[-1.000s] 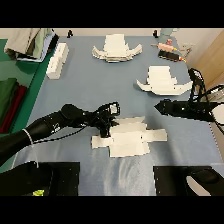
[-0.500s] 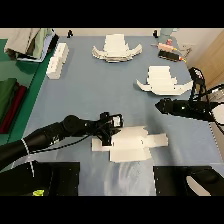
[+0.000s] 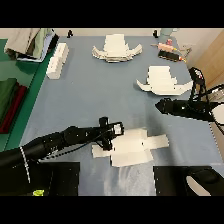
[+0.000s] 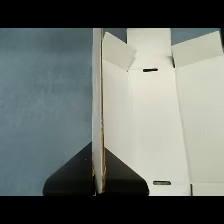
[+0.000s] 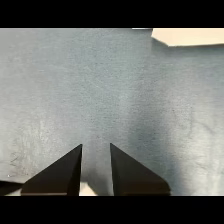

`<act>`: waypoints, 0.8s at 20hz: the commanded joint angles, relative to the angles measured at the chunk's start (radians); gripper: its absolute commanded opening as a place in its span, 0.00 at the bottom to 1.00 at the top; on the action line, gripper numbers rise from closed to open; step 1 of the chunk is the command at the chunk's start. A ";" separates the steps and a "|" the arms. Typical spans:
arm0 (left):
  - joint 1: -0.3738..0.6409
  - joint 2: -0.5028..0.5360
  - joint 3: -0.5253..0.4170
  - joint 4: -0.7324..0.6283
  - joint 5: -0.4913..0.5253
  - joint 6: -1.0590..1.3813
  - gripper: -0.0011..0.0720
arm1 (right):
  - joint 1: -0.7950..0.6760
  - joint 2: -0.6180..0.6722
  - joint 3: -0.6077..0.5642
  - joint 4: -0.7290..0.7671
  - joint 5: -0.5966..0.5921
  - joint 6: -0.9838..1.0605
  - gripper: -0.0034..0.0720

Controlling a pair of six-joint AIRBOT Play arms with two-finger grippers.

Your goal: Fold the box.

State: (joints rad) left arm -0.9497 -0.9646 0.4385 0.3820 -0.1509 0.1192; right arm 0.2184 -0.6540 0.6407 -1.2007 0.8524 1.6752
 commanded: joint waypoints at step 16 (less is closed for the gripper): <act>0.224 -0.008 0.097 0.119 -0.295 -0.004 0.03 | 0.000 0.000 -0.023 0.005 -0.050 0.000 0.39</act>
State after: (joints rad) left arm -0.7002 -0.9710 0.5472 0.4976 -0.5014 0.1143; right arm 0.2180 -0.6540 0.6300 -1.1969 0.8070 1.6752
